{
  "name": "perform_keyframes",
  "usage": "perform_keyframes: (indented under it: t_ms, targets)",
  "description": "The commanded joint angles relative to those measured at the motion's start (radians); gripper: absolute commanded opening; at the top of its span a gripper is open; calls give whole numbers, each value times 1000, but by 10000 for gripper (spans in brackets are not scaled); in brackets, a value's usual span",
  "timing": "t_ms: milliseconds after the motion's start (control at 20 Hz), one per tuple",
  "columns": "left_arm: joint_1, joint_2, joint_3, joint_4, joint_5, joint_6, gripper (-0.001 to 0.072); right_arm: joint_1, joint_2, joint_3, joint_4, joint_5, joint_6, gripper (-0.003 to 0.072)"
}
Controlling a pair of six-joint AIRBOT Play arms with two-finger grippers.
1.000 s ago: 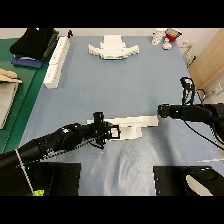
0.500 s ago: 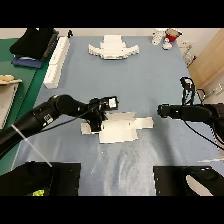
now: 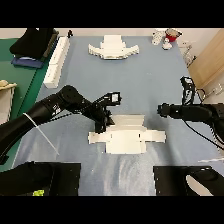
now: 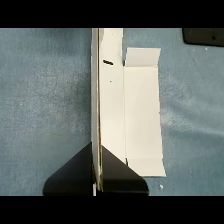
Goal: Fold the box.
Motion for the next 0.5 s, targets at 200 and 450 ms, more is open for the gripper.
perform_keyframes:
  t_ms: [200, 450]
  targets:
    - [2, -39, 0, -3, -8, -49, 12, 0, 0, 0, 11, 2, 0, 316]
    - [1, -62, -23, -3, -6, -48, 12, 0, 0, 0, 15, 2, 0, 317]
